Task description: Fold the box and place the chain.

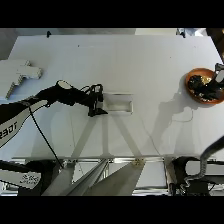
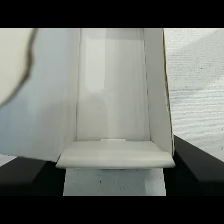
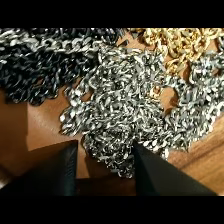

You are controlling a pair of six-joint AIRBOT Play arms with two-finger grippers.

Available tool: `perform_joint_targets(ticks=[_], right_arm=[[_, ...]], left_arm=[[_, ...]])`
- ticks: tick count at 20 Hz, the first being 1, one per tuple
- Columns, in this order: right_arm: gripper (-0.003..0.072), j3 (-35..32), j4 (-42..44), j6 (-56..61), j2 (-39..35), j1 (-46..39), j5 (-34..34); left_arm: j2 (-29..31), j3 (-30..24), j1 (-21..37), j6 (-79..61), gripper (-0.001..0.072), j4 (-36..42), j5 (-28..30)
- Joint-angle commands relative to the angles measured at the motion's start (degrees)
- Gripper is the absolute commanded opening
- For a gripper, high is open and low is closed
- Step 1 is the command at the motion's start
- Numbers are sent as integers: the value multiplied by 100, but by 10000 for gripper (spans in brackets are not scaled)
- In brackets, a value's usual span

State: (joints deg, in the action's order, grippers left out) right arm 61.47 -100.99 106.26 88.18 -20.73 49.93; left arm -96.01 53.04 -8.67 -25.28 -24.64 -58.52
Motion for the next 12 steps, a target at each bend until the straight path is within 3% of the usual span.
perform_joint_targets(ticks=[1, 2, 3, 7, 12], right_arm=[[174, 2, -420, 195, 225, 68, -136], [57, 2, -501, 195, 219, 92, -136], [16, 2, -575, 192, 205, 133, -107], [16, 2, -737, 125, -146, 398, -92], [15, 2, -831, -422, -1226, 807, 131]], left_arm=[[0, 2, 0, 0, 395, -2, 0], [0, 2, 0, 0, 395, -2, 2], [2, 2, 0, 0, 395, -2, 0], [0, 2, 0, 0, 395, -2, 2], [0, 2, 0, 0, 395, -2, 2]])
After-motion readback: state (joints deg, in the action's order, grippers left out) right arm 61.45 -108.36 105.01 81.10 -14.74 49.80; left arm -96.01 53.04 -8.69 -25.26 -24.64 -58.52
